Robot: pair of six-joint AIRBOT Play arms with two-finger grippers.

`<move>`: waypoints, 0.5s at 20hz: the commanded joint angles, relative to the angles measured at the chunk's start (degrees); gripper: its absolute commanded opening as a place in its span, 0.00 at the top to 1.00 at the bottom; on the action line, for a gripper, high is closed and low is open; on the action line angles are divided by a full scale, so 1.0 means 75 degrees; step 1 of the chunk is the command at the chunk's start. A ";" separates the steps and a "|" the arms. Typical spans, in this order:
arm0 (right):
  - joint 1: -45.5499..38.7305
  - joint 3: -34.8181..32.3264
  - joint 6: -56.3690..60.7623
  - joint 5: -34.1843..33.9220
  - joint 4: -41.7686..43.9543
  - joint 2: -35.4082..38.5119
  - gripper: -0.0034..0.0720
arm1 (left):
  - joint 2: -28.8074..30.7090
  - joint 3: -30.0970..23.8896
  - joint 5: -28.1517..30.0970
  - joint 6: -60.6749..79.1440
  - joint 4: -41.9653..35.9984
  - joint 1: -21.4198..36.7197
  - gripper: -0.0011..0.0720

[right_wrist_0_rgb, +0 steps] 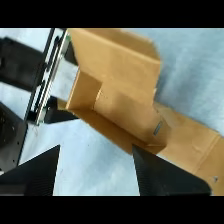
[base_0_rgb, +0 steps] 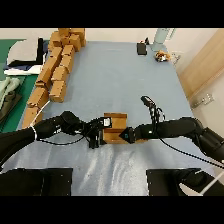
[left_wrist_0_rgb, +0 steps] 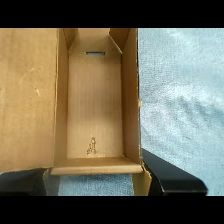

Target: Fold the box.

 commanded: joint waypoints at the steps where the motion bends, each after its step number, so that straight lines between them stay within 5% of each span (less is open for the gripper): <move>1: 0.0009 0.0017 0.0860 0.0828 0.0154 -0.0405 0.21 | -0.0009 0.0000 -0.0015 0.0015 0.0015 0.0000 0.26; 3: 0.0020 0.0163 0.1620 0.0775 0.0297 -0.0495 0.70 | -0.0009 0.0000 -0.0026 0.0012 0.0015 0.0000 0.26; 4: 0.0073 0.0277 0.1603 0.0810 0.0335 -0.0495 0.84 | -0.0009 0.0000 -0.0026 0.0012 0.0015 0.0000 0.26; 7: 0.0262 0.0804 0.0586 0.0930 0.0306 -0.0580 0.94 | -0.0009 0.0000 -0.0023 0.0012 0.0015 0.0000 0.26; 10: 0.0221 0.1128 0.0501 0.1247 0.0239 -0.1451 0.94 | -0.0009 0.0000 -0.0026 0.0012 0.0015 0.0000 0.26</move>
